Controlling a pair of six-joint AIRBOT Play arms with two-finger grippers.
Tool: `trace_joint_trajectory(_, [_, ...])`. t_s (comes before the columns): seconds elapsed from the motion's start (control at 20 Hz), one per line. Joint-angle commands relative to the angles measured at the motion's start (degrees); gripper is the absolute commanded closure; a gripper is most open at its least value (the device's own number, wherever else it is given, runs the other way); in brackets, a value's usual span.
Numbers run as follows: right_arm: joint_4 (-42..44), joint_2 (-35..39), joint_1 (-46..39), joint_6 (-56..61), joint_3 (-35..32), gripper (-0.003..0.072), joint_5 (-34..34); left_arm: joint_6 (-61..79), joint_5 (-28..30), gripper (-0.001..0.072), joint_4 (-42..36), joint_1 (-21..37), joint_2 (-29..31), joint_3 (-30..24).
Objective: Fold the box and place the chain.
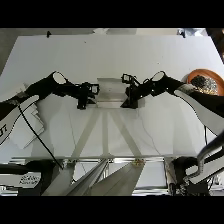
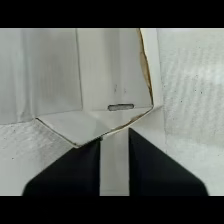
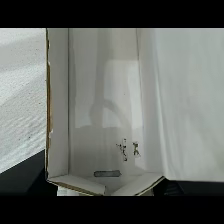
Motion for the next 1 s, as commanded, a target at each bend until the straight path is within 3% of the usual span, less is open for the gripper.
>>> trace_joint_trajectory(0.0, [0.0, 0.0, 0.0, 0.0, 0.0, 0.0186, 0.0, 0.0, -0.1, 0.0557, -0.3, 0.0, 1.2, 0.0])
trace_joint_trajectory(0.3, [0.0, 0.0, 0.0, 0.0, 0.0, 0.0186, 0.0, 0.1, -6.9, 0.0569, -5.3, -0.2, 1.6, 0.0])
trace_joint_trajectory(0.75, [0.0, 0.0, 0.0, 0.0, 0.0, 0.0186, 0.0, 0.0, -2.5, 0.056, -11.9, -0.4, 0.6, 0.0])
trace_joint_trajectory(0.8, [0.0, 0.0, 0.0, 0.0, 0.0, 0.0186, 0.0, 0.0, -2.5, 0.0532, -12.1, -0.4, 0.2, 0.0])
trace_joint_trajectory(0.85, [0.0, 0.0, 0.0, 0.0, 0.0, 0.0186, 0.0, 0.0, -2.5, 0.0456, -12.1, -0.4, -0.1, 0.0])
trace_joint_trajectory(0.9, [0.0, 0.0, 0.0, 0.0, 0.0, 0.0186, 0.0, 0.0, -2.5, 0.0319, -12.0, -0.4, -0.3, 0.0])
trace_joint_trajectory(0.95, [0.0, 0.0, 0.0, 0.0, 0.0, 0.0186, 0.0, 0.0, -2.5, 0.0252, -12.0, -0.4, -0.3, 0.0])
